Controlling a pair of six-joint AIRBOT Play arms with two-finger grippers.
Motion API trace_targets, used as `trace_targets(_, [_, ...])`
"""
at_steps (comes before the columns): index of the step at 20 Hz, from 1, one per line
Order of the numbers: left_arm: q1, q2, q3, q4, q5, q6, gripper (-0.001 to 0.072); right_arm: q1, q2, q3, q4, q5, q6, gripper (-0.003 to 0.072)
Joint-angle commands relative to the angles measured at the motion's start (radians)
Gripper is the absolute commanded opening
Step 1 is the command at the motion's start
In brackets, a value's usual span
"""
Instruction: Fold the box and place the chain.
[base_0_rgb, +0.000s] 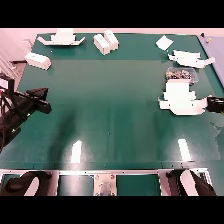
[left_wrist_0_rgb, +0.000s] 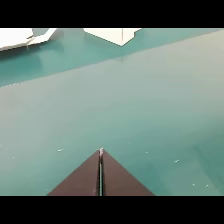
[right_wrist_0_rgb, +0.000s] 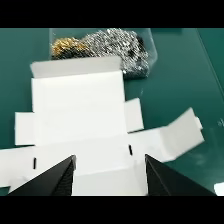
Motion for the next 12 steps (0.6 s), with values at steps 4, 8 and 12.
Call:
trace_targets(4, [0.000, 0.001, 0.001, 0.000, 0.000, 0.000, 0.0022, -0.226, -0.280, 0.222, -0.061, 0.299, 0.042, 0.0505])
trace_targets(8, [0.000, 0.001, 0.001, -0.001, 0.000, 0.000, 0.0021, -0.229, -0.531, 0.425, -0.097, 0.489, 0.061, 0.0501])
trace_targets(12, [0.000, 0.001, 0.001, -0.001, 0.000, 0.000, 0.0022, -0.228, -0.666, 0.595, -0.116, 0.497, 0.074, 0.0501])
